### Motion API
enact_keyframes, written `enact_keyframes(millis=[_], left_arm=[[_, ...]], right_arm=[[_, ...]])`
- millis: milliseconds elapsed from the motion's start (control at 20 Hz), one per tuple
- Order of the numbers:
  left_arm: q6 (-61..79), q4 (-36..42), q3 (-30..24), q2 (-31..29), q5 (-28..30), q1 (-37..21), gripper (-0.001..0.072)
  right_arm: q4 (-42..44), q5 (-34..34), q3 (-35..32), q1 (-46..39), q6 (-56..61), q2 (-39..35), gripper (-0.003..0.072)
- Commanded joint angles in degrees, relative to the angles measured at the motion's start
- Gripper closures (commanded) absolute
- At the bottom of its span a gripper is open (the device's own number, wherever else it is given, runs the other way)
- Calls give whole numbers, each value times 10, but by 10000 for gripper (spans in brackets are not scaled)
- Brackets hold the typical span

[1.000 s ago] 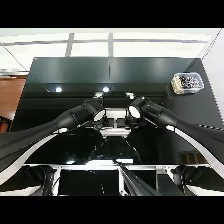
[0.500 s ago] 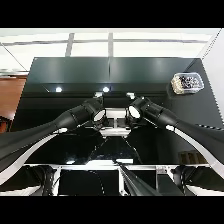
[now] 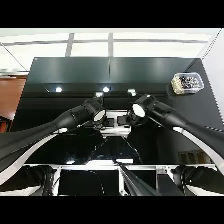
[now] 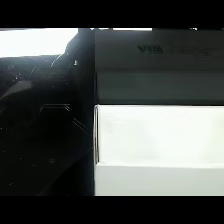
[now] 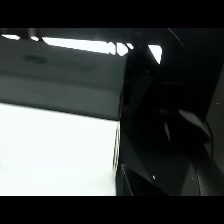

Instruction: Fold the box and place the chain.

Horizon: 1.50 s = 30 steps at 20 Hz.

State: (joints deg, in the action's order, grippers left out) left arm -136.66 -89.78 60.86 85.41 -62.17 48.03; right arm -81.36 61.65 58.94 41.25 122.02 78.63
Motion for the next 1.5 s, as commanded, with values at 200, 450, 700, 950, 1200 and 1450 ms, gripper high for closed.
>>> enact_keyframes(millis=[200,450,700,950,1200,1450], left_arm=[[-1,1,1,0,2,0,681],[-1,1,1,0,0,0,681],[-1,0,1,0,2,0,681],[-1,0,0,0,2,-1,681],[-1,0,0,0,6,0,681],[-1,0,0,0,5,0,680]], right_arm=[[-100,36,3,-94,-116,-223,409],[-317,-63,-38,-267,-117,-227,175],[-149,-174,-34,-474,-148,-92,40],[-54,-85,176,-521,-146,89,42],[-30,88,395,-535,-38,248,150],[97,80,409,-555,-5,300,149]])
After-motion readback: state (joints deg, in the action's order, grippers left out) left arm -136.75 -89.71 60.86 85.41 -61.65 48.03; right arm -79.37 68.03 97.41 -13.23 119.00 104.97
